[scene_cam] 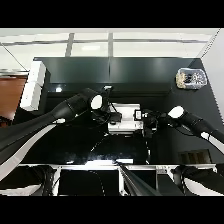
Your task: Fold the box and place the chain.
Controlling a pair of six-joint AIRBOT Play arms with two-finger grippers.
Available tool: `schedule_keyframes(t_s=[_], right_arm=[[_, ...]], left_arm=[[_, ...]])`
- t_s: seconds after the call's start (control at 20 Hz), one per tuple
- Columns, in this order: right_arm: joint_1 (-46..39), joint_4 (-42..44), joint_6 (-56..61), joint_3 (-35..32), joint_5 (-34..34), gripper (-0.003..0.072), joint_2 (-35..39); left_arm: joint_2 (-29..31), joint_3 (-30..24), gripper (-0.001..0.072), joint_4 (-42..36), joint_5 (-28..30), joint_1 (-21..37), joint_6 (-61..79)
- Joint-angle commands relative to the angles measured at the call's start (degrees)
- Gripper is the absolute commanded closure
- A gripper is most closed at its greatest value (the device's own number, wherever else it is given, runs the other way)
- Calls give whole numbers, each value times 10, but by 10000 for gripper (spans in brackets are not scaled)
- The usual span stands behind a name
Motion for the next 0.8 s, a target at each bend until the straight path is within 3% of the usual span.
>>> schedule_keyframes(t_s=[0.0,0.35,0.75], right_arm=[[0,1,0,0,2,257,0],[0,1,0,0,2,257,-1],[0,1,0,0,2,258,-1]], left_arm=[[-1,2,308,41,-6,-5,-40],[-34,17,308,49,-58,-8,-77],[-63,67,309,89,-72,-26,-146]])
